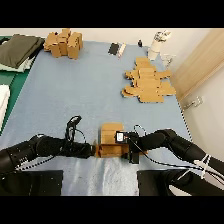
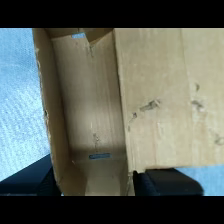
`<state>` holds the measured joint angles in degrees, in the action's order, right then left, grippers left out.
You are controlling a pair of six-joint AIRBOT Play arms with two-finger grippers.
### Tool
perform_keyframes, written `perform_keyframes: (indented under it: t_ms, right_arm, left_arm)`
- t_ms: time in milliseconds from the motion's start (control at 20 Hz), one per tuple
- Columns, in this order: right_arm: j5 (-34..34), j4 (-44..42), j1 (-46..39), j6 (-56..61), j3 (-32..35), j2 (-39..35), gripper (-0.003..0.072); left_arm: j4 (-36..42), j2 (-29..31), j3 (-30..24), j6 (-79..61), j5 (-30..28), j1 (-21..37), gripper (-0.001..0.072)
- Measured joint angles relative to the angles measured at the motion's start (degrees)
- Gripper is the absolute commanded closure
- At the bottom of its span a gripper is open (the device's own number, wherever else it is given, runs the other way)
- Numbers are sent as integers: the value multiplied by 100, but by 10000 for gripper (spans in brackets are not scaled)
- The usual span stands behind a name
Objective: Fold the box.
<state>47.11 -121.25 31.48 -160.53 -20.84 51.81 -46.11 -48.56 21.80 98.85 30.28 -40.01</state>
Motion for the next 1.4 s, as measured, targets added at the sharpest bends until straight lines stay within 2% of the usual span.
perform_keyframes:
  t_ms: [100,150,550,900,950,1000,1400]
  right_arm:
    - [-2,2,0,0,0,0,176]
    - [0,2,0,0,0,0,175]
    - [0,2,0,0,0,0,175]
    - [0,0,0,2,0,0,175]
    - [0,2,0,0,0,0,175]
    - [0,0,0,0,0,0,176]
    - [0,0,2,2,0,0,176]
  left_arm:
    - [-70,-2,153,-2,-20,-44,667]
    - [-107,-2,208,-4,-13,-59,472]
    - [-114,-199,407,-22,-4,-105,460]
    - [0,-275,662,-66,286,-107,449]
    - [20,-280,678,-70,310,-107,262]
    - [55,-295,684,-70,321,-107,180]
    - [634,-555,702,-68,105,-107,178]
